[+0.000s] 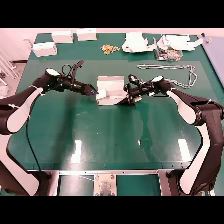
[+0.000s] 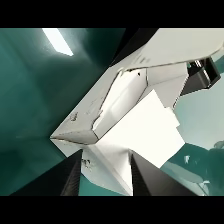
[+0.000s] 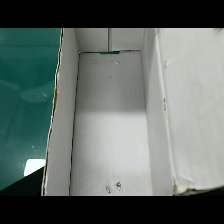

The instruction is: Fold the box and place the chain.

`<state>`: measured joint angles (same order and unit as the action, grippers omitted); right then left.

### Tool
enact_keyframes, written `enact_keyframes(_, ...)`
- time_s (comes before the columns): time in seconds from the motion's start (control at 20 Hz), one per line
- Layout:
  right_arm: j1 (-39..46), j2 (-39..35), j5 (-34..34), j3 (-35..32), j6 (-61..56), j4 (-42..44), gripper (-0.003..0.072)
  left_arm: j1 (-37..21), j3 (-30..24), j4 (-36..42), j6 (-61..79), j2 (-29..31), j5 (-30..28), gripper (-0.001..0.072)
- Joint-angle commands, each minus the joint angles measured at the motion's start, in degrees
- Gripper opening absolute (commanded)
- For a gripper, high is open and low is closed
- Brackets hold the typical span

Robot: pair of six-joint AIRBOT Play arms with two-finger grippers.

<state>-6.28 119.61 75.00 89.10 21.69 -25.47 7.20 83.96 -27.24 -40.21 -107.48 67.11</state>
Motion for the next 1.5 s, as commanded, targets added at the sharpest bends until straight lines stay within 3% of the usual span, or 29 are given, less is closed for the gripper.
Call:
enact_keyframes(0.0, 0.0, 0.0, 0.0, 0.0, 0.0, 0.0, 0.0582, 0.0, 0.1, 0.1, -0.3, 0.0, -0.1, 0.0369)
enact_keyframes(0.45, 0.0, 0.0, 0.0, 0.0, 0.0, 0.0, 0.0582, 0.0, 0.1, 0.5, -2.4, 0.0, 0.4, 0.0367)
enact_keyframes(0.95, 0.0, 0.0, 0.0, 0.0, 0.0, 0.0, 0.0582, 2.1, 0.1, -0.6, -20.5, 0.0, 0.4, 0.0368)
enact_keyframes(1.45, 0.0, 0.0, 0.0, 0.0, 0.0, 0.0, 0.0581, 7.0, 7.7, -19.4, -41.7, 0.0, -0.5, 0.0367)
